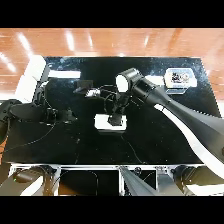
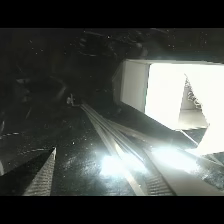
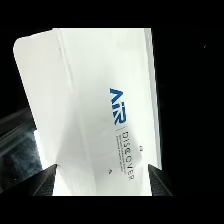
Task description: Fold the box and place the chain.
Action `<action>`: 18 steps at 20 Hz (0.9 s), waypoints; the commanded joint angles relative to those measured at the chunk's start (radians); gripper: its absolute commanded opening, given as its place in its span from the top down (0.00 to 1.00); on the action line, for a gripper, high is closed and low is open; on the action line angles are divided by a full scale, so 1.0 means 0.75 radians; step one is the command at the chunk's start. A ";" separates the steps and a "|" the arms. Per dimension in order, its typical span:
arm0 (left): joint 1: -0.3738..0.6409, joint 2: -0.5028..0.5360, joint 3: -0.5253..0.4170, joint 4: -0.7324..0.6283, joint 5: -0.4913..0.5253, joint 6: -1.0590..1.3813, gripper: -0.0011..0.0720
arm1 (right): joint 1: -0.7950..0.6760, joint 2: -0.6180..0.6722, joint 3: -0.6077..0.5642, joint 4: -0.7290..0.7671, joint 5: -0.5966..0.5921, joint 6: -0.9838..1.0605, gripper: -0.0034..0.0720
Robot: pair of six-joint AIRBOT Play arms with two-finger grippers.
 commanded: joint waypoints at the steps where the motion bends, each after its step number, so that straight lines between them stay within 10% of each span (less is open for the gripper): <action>1: 0.001 -0.023 -0.001 -0.017 -0.003 0.002 0.12 | 0.000 -0.001 0.000 -0.054 -0.019 -0.018 0.04; 5: 0.001 -0.023 -0.001 -0.017 -0.006 0.002 0.12 | 0.000 -0.002 0.000 -0.061 -0.032 -0.018 0.31; 18: 0.001 -0.023 -0.001 -0.017 -0.032 0.002 0.12 | 0.023 -0.002 0.000 -0.201 -0.104 0.023 0.31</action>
